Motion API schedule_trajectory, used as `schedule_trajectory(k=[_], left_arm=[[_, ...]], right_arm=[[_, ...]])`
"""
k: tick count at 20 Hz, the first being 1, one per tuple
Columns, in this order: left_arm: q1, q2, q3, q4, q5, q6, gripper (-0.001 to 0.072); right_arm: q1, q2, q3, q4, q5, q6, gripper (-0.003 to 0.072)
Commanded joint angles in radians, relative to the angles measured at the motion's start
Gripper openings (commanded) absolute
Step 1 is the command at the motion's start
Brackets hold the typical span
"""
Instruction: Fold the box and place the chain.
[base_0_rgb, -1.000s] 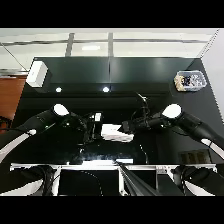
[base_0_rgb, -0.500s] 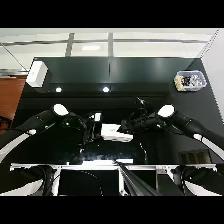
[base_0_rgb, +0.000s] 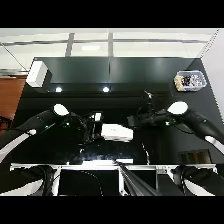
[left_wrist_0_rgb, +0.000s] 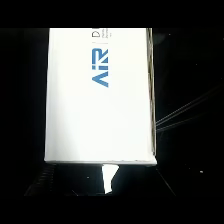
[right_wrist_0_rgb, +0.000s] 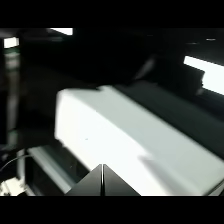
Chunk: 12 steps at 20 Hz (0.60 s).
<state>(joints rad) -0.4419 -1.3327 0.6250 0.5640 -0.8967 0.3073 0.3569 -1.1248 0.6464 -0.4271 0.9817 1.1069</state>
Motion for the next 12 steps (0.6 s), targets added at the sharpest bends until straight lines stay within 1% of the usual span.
schedule_trajectory(k=[1,3,4,7,8,9,10,12], left_arm=[[0.0,0.0,0.0,0.002,0.0,0.0,0.0286],[0.0,0.0,0.0,0.002,0.0,0.0,0.0286],[0.0,0.0,0.0,0.002,-0.001,0.0,0.0286],[0.0,0.0,0.0,0.001,-0.001,0.0,0.0286],[0.0,0.0,0.0,0.001,-0.001,0.0,0.0286],[0.0,0.0,0.001,-0.001,0.0,0.0,0.0286],[-0.001,0.0,0.001,-0.004,-0.001,0.0,0.0286],[-0.001,0.0,0.001,-0.004,-0.002,0.0,0.0286]], right_arm=[[-0.13,0.158,0.01,-0.094,0.078,-0.031,0.0007],[-0.192,0.229,0.03,-0.266,0.045,-0.029,0.0007],[-0.21,0.254,0.033,-0.387,0.009,0.003,0.0007],[-0.234,0.274,0.032,-0.766,-0.041,0.208,0.0007],[-0.238,0.274,0.032,-0.899,-0.047,0.314,0.0008],[-0.241,0.274,0.032,-0.99,-0.045,0.404,0.0008],[-0.244,0.274,0.032,-1.043,-0.043,0.461,0.0008],[-0.243,0.274,0.032,-1.047,-0.044,0.473,0.0008]])
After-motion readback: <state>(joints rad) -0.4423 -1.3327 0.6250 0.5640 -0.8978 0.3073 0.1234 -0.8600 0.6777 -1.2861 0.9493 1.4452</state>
